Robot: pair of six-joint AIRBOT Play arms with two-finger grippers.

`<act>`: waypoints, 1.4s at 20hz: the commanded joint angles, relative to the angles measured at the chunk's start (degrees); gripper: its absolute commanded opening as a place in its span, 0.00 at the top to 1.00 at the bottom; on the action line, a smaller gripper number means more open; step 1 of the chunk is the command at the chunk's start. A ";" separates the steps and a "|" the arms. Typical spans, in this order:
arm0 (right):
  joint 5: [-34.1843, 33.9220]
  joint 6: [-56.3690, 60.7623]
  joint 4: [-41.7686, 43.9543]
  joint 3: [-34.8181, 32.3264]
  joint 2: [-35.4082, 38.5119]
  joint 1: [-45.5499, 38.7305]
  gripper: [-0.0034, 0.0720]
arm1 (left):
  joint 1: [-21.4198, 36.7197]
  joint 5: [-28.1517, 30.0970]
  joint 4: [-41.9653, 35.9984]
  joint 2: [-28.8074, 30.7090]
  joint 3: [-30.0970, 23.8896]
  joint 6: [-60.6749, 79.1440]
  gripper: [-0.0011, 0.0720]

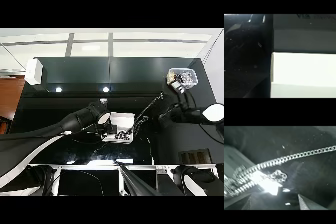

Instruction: Fold the box and place the chain.

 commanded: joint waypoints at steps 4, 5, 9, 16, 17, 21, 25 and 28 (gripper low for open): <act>-5.79 -34.34 6.03 -9.60 -0.57 7.67 0.02 | 0.11 1.38 0.15 -0.04 0.02 -0.22 0.94; -7.28 -36.00 7.82 -10.95 -0.57 9.05 0.02 | 0.13 1.29 0.15 -0.04 0.02 -0.22 0.94; -11.85 -42.21 12.63 -12.35 -2.36 13.25 0.02 | 0.13 0.96 0.20 -0.04 0.02 -0.22 0.94; -17.07 -55.67 19.58 -12.22 -9.01 18.82 0.02 | 0.13 0.90 0.17 -0.04 0.02 -0.20 0.94; -17.86 -56.87 20.87 -12.20 -9.66 18.95 0.02 | 0.13 0.87 0.20 -0.04 0.02 -0.20 0.94; -17.81 -61.53 24.92 -12.17 -11.76 19.04 0.02 | 0.13 0.90 0.17 -0.04 0.02 -0.17 0.94; -17.81 -61.48 25.18 -12.17 -11.87 19.04 0.03 | 0.13 1.11 0.20 -0.04 0.02 -0.17 0.94; -17.64 -61.20 25.27 -12.17 -11.87 19.04 0.12 | 0.13 1.11 0.20 -0.04 0.02 -0.17 0.94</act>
